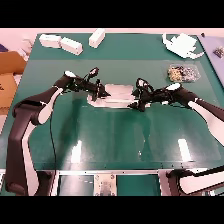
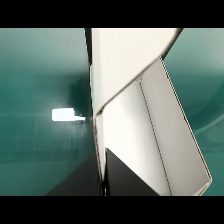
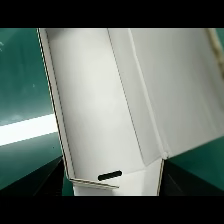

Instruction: Fold the box and place the chain.

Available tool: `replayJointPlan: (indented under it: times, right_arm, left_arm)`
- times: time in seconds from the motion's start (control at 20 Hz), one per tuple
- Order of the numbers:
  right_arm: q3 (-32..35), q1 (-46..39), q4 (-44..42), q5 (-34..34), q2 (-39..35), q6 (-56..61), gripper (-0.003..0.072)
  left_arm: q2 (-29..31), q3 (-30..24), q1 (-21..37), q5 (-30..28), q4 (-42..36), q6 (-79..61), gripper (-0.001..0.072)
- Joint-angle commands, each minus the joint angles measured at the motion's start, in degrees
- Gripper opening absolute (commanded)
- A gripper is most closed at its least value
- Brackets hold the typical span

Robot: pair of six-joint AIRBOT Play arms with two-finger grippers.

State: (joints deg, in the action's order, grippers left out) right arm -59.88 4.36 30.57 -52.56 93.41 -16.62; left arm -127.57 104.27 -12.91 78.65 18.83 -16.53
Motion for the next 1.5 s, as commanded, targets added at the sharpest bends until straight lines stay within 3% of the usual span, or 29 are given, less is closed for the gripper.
replayJointPlan:
  times: [0.0, 0.65, 1.05, 1.45]
  right_arm:
    - [0.0, 0.0, -0.5, -0.6, 0.3, -2.0, 0.0606]
    - [-0.5, 1.6, 2.9, -2.3, 0.7, -9.4, 0.0606]
    - [-9.3, 1.6, 2.9, -4.2, 5.8, -9.0, 0.0606]
    - [-10.1, 0.5, 2.5, -5.0, 8.4, -9.6, 0.0606]
  left_arm:
    - [0.0, 0.0, 0.0, -0.1, 0.0, 0.0, 0.0021]
    - [0.0, 0.0, 0.0, -0.1, 0.0, 0.0, 0.0021]
    - [0.0, 0.0, 0.0, -0.1, 0.0, 0.0, 0.0021]
    - [0.0, 0.0, 0.0, -0.1, 0.0, 0.0, 0.0021]
